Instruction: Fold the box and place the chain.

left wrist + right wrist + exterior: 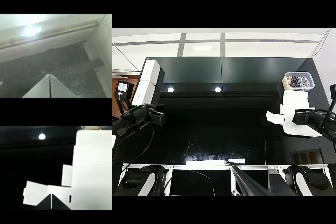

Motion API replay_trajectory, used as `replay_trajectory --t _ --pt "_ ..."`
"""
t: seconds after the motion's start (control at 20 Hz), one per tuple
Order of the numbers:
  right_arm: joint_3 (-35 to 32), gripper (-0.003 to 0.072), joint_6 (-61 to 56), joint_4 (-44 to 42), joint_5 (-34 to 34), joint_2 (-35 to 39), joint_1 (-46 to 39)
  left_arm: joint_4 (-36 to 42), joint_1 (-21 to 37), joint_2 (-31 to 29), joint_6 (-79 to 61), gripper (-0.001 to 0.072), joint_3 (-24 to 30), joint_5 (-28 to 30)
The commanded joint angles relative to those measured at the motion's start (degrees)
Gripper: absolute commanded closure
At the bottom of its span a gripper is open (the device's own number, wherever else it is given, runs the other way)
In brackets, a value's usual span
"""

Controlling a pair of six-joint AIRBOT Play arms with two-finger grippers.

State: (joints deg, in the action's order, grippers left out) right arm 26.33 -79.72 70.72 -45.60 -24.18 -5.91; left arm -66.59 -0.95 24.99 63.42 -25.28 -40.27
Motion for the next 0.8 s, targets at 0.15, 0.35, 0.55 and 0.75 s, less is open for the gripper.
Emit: replay_trajectory --t 0.15,0.35,0.55,0.75 --pt "0.0 0.0671 0.0 -3.2 17.7 0.0 0.1 1.7 0.0 0.0 0.0 0.0682 0.0 3.1" --pt "0.0 -0.0034 -0.8 -3.0 21.6 0.0 0.0 3.7 -0.2 0.1 0.0 0.0680 0.0 6.9" --pt "0.5 -0.0034 -3.8 -0.5 19.5 -4.1 -2.3 4.5 -0.2 3.3 1.6 0.0002 0.0 9.6" --pt "13.5 -0.0034 -13.9 10.6 14.9 -24.0 -24.0 6.0 -1.6 7.3 1.5 0.0005 0.0 11.8"
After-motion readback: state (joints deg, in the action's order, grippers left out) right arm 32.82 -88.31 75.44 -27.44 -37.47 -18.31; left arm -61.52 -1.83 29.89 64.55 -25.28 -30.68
